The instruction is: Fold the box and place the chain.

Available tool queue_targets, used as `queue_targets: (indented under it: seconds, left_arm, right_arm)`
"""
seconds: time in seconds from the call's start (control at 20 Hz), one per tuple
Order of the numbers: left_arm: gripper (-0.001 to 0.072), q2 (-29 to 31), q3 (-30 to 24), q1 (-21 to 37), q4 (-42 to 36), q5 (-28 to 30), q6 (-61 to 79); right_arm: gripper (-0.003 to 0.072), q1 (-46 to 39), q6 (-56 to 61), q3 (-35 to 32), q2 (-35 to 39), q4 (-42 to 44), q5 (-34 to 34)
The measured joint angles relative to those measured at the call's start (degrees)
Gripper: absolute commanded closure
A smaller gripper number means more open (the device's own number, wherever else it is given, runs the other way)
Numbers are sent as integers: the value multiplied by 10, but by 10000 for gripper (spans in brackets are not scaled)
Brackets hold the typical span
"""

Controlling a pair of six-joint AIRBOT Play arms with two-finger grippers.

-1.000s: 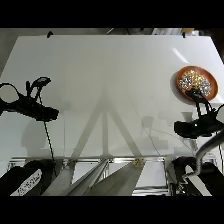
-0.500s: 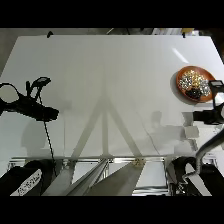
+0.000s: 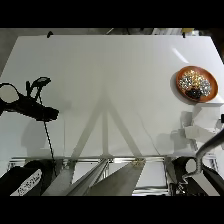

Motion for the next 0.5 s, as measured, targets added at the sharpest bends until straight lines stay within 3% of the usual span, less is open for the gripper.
queue_targets:
  seconds: [0.3, 0.5]
  left_arm:
    - [701, 0, 0, 0, 0, 0, 0]
    - [701, 0, 0, 0, 0, 0, 0]
  right_arm:
    - [298, -64, -46, 34, -99, -5, 8]
    - [453, -76, -50, 39, -150, -7, 3]
